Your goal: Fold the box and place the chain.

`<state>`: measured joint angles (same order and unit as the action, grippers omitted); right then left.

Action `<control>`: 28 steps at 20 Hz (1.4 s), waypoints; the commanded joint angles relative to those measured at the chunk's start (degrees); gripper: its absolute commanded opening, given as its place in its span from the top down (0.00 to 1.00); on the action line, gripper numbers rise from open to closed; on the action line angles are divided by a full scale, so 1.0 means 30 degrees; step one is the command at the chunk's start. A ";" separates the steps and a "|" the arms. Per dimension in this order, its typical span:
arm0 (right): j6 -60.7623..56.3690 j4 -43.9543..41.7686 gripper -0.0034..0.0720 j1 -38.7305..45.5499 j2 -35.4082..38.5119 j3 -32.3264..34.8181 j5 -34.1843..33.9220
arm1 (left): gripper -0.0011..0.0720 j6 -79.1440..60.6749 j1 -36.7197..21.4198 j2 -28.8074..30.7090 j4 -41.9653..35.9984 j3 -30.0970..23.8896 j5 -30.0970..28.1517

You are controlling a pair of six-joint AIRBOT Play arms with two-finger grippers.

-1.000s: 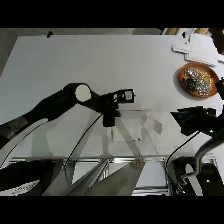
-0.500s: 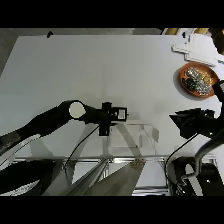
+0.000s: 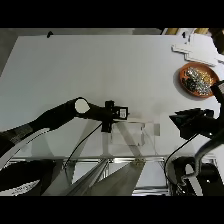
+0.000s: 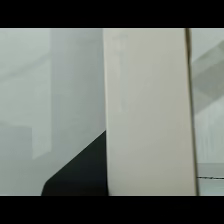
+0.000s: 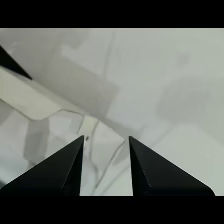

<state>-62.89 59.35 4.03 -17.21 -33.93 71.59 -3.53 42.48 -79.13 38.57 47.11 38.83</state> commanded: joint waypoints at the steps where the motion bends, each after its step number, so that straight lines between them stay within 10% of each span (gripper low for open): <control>1: 0.0707 0.0066 0.53 -0.0015 0.0015 0.0007 0.0007 | 0.98 -0.0117 -0.0277 -0.0401 -0.0051 0.0357 -0.0153; 28: 0.1647 0.0066 0.53 -0.0015 0.0015 0.0007 0.0350 | 0.98 0.5501 -0.0284 -0.0714 0.3759 0.0911 0.0525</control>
<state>-57.95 59.55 4.03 -17.21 -33.93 72.60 12.49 41.63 -81.28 49.36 49.78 40.60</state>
